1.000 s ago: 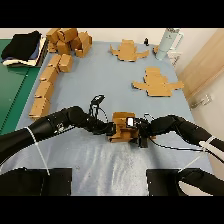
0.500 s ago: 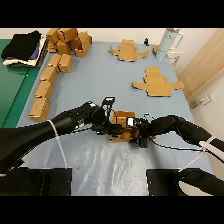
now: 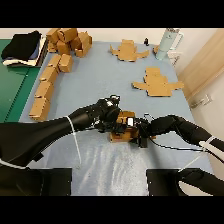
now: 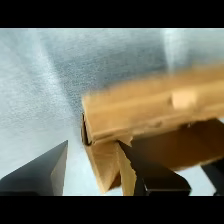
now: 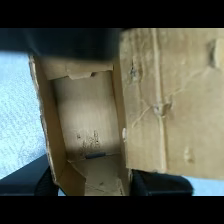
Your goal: Fold the box.
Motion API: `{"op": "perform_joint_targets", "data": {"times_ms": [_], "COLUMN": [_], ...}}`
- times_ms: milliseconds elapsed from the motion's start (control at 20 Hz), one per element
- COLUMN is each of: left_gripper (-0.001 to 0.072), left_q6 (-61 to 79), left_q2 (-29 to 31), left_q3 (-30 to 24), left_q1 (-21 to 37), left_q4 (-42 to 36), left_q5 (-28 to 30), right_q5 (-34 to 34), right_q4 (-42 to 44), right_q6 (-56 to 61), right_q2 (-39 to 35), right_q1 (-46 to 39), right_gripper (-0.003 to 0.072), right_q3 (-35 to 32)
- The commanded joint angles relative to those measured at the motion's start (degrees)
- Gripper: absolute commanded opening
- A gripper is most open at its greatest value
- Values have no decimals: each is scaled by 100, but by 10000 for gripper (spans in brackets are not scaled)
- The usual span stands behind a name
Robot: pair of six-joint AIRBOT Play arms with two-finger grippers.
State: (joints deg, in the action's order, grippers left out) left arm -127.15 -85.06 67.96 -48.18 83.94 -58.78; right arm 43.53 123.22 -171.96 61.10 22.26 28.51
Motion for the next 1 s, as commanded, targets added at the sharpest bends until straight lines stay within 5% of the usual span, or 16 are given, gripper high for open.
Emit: {"op": "perform_joint_targets", "data": {"times_ms": [0,450,600,700,750,800,950], "left_gripper": [482,467,285,278,72,15,14], "left_q6": [-706,-1191,-1222,-1239,-1235,-1233,-1239], "left_q2": [-275,-697,-697,-697,-697,-697,-697], "left_q3": [175,260,269,269,269,269,269], "left_q1": [-68,-114,-114,-114,-114,-116,-175], "left_q4": [122,9,-22,-63,-81,-85,-101], "left_q5": [-184,-160,-2,28,4,7,33], "right_q5": [0,2,2,0,0,0,0], "right_q4": [-2,0,0,0,0,0,0], "right_q6": [0,0,0,0,0,0,0], "right_q2": [0,0,0,0,0,0,0], "right_q1": [0,0,0,0,0,0,0], "right_gripper": [488,487,487,487,487,487,487], "right_q3": [-2,-2,-2,-2,-2,-2,-2]}}
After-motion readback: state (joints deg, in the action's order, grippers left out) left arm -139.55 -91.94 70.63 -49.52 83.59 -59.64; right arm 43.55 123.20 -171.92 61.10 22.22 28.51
